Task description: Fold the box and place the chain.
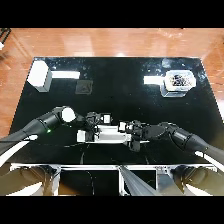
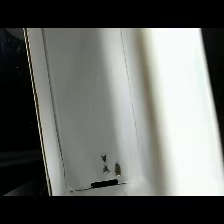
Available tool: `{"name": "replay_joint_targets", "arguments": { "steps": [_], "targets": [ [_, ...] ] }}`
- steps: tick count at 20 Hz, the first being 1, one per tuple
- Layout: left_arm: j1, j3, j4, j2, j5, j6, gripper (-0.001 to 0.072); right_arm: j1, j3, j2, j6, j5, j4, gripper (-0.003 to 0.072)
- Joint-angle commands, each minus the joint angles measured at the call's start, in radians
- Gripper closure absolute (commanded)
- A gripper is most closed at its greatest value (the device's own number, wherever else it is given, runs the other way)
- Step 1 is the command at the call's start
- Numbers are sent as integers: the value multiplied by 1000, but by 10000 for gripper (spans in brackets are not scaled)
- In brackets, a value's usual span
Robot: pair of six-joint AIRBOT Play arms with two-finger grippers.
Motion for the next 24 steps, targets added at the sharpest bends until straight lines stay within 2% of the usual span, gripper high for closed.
{"name": "replay_joint_targets", "arguments": {
  "steps": [1, 3, 8, 9, 11, 14, 19, 22, 24],
  "targets": [
    [0, 1, 0, 3, 1, -1, 662, 0, 1, 0, 26, -2, 0, 623],
    [0, 1, 0, 9, 1, -5, 499, 0, 1, 0, 27, -2, 0, 623],
    [2, 1, 57, 63, 2, -8, 173, 0, 1, 0, 30, -2, -2, 623],
    [2, 1, 89, 74, 2, -42, 132, 0, 1, 0, 30, -2, -2, 623],
    [2, 1, 186, 89, -1, -150, 88, 0, 1, 0, 30, -2, -6, 623],
    [24, 1, 294, 111, -47, -264, 89, 0, 1, 0, 30, -2, -7, 623],
    [140, 1, 271, 255, -160, -316, 98, 0, 1, 0, 30, -2, -13, 623],
    [222, 1, 172, 340, -283, -375, 98, 0, 1, 0, 30, 0, -66, 623],
    [262, 1, 88, 361, -362, -430, 98, 0, 1, 0, 30, 14, -71, 623]
  ]
}}
